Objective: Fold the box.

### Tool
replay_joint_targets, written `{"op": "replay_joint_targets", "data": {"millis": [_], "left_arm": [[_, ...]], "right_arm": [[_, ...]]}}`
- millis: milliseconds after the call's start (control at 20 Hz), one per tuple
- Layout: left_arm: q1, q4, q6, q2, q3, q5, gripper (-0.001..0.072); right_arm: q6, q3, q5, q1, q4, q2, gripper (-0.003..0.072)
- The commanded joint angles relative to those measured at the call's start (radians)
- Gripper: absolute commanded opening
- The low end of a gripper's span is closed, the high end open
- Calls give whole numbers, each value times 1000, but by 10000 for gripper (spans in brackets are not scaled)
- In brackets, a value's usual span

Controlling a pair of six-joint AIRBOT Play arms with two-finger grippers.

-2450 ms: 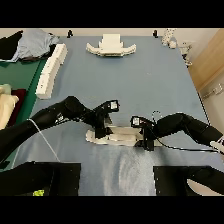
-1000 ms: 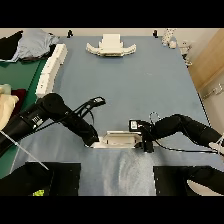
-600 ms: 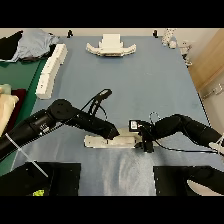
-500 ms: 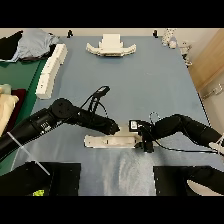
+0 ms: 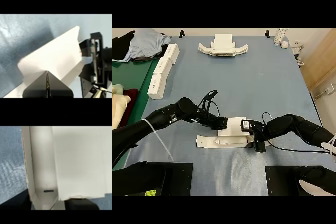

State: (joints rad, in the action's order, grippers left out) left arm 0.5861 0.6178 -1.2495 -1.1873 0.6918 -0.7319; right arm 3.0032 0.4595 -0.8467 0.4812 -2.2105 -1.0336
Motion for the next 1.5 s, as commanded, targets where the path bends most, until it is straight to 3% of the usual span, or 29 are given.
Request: {"op": "replay_joint_targets", "data": {"millis": [0, 250, 400, 550, 700, 950, 1000, 1050, 1100, 1300, 1450], "left_arm": [[-8, 26, -7, -46, 0, -3, 10], [-8, 60, 3, -48, 0, 25, 11], [-8, 60, 71, -24, 21, -8, 9], [-8, 93, 127, 121, 32, -12, 8], [-6, 245, 113, 317, 31, -55, 9], [-6, 334, 381, 556, 30, -228, 14], [-6, 345, 418, 574, 30, -253, 100], [-6, 361, 429, 580, 30, -270, 502], [-6, 386, 428, 577, 30, -278, 619], [-11, 416, 532, 563, 5, -314, 620], [-48, 402, 674, 565, -84, -300, 621]], "right_arm": [[-1, 0, 0, 1, 0, -1, 415], [-1, 0, 0, 1, 0, -1, 415], [-1, 0, 0, 1, 0, -1, 415], [-1, 0, 0, 1, 0, -1, 415], [-1, 0, 0, 1, 0, -1, 415], [-1, 0, 0, 1, 0, -1, 415], [-1, 0, 0, 1, 0, -1, 415], [-1, 0, 0, 1, 0, -1, 415], [-1, 0, 0, 1, 0, -1, 415], [-1, 0, 0, 1, 0, -1, 415], [-1, 0, 0, 1, 0, -1, 415]]}}
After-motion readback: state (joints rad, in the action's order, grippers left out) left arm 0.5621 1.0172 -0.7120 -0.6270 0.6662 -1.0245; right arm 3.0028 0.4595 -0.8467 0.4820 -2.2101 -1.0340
